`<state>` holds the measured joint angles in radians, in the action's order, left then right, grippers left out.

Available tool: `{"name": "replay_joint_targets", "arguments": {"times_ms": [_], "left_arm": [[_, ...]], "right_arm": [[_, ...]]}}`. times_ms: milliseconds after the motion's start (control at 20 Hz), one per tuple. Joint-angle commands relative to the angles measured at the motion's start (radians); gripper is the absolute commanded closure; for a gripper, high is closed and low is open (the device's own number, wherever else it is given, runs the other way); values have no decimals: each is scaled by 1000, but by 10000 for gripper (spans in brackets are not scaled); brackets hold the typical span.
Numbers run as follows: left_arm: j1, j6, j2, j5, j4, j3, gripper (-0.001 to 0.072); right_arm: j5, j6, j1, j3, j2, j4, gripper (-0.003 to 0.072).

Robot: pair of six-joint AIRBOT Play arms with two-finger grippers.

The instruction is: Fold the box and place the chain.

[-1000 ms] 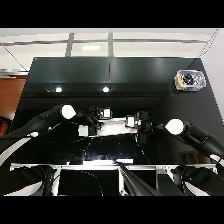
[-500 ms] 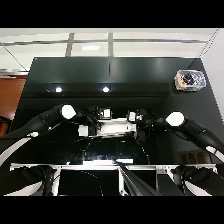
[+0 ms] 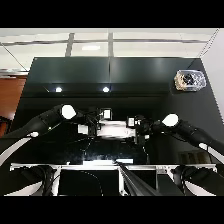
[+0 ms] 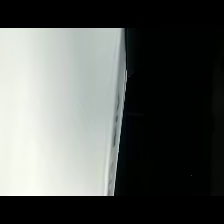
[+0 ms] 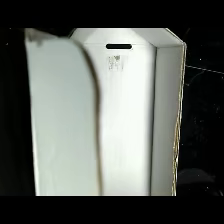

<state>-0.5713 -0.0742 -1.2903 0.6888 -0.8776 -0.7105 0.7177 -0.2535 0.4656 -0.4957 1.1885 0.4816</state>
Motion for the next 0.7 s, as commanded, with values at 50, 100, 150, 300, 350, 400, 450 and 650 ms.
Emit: {"name": "replay_joint_targets", "arguments": {"times_ms": [50,100,150,300,350,400,450,650], "left_arm": [[0,-1,0,-4,0,0,679],[0,-1,0,-4,0,0,679],[0,-1,0,-4,0,0,679],[0,-3,0,-3,0,0,679],[0,-4,0,-2,0,0,679],[0,-4,0,0,0,0,679],[0,-4,0,0,0,0,679],[0,-4,0,0,0,0,679]], "right_arm": [[-7,-25,3,4,21,-21,43],[-11,-25,6,4,21,-21,43],[-18,-23,10,4,21,-21,43],[-48,-1,17,4,21,-18,43],[-58,5,17,4,21,-20,43],[-65,7,17,4,22,-18,43],[-76,14,17,4,24,-17,43],[-104,34,29,3,26,-8,43]]}}
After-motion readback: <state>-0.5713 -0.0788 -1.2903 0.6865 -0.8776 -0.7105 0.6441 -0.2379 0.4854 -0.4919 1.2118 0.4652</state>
